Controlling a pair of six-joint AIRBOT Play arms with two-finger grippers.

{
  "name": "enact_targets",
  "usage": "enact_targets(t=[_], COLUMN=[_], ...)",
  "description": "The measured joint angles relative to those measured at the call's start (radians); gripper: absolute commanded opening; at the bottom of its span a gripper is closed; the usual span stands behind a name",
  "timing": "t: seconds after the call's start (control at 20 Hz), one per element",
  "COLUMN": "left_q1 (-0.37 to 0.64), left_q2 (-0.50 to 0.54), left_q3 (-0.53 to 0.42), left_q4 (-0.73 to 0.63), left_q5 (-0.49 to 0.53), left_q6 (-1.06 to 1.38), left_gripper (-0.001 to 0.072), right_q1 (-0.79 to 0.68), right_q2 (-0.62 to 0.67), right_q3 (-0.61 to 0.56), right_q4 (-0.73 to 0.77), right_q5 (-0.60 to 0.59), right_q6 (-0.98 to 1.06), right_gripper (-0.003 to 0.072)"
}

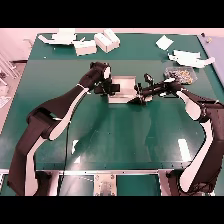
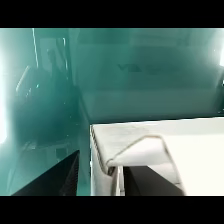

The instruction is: Fold the box and place the chain.

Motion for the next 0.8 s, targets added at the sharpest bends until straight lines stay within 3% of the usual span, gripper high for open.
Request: enact_targets(t=[0.1,0.35,0.4,0.65,0.7,0.75,0.8], left_q1=[0.000,-0.001,-0.001,0.000,0.000,0.000,-0.001], left_q2=[-0.002,-0.003,-0.003,-0.003,-0.003,-0.003,-0.003], left_q3=[0.002,0.003,0.003,0.003,0.003,0.003,0.004], left_q4=[0.002,0.006,0.005,0.003,0.002,-0.002,-0.006], left_q5=[-0.004,0.001,0.002,0.005,0.006,0.013,0.025], left_q6=[0.001,0.012,0.013,0.028,0.032,0.037,0.039], left_gripper=[0.0135,0.0107,0.0030,0.0023,0.0120,0.0322,0.0414], right_q1=[0.000,0.000,0.000,0.000,0.000,0.000,0.000], right_q2=[0.000,0.000,0.000,0.001,0.001,0.001,0.000], right_q3=[0.000,0.000,0.000,0.000,0.000,0.000,0.000], right_q4=[0.000,0.001,0.001,0.004,0.004,-0.001,-0.005], right_q5=[0.000,0.000,0.000,0.002,0.002,-0.003,0.000], right_q6=[0.000,0.000,0.000,0.001,0.001,0.001,0.000], right_gripper=[0.0587,0.0587,0.0587,0.0587,0.0587,0.0587,0.0587])
